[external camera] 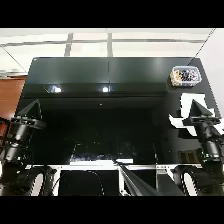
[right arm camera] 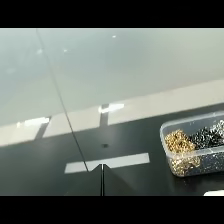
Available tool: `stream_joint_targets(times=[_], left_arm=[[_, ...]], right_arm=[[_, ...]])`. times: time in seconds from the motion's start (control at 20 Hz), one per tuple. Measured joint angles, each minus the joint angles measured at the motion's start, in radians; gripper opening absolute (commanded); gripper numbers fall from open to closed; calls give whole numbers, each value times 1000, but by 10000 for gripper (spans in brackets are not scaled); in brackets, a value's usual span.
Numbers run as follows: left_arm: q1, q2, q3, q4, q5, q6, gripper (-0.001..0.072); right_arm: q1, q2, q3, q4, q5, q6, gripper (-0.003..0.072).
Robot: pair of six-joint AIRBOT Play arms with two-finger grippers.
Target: Fold the box and place the chain.
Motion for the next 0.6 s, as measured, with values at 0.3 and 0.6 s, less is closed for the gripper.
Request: stream_joint_targets(times=[0.3,0.6], left_arm=[[2,-292,270,-150,-28,76,25],[-34,-928,790,366,-153,-216,23]], right_arm=[[-66,-290,257,-28,51,-3,11],[-82,-843,655,-393,220,150,11]])
